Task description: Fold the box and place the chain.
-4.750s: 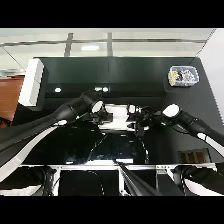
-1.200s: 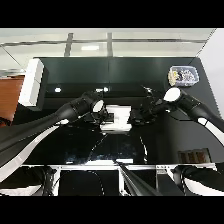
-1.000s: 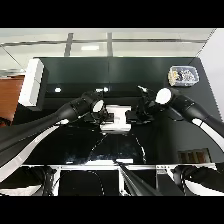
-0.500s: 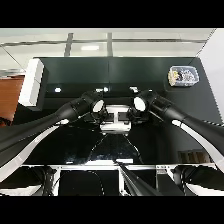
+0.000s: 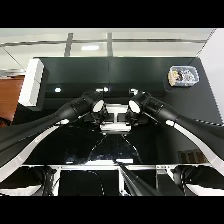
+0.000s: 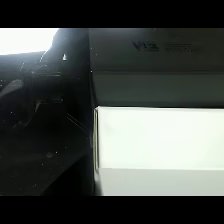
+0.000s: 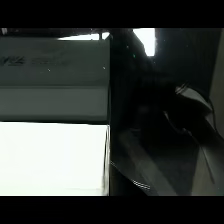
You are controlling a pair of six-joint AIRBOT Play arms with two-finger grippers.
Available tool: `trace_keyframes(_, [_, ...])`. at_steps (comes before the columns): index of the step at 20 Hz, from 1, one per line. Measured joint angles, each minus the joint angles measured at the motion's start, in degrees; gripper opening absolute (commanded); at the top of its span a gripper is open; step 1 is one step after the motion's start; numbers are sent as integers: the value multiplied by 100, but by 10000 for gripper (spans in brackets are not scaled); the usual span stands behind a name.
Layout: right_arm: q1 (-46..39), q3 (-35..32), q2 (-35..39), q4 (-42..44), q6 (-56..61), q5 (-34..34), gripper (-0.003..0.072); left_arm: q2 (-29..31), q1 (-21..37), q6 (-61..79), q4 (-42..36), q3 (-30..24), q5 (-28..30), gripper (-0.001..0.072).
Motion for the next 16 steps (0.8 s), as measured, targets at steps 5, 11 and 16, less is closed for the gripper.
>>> trace_keyframes(5, [118,9,-90,-61,98,81,16,0,0,-11,0,0,-4,28])
trace_keyframes(11, [153,50,-105,-79,114,162,247,-2,0,-42,-7,0,-24,28])
trace_keyframes(16, [153,68,-90,-90,68,144,84,-4,0,-26,2,0,-48,28])
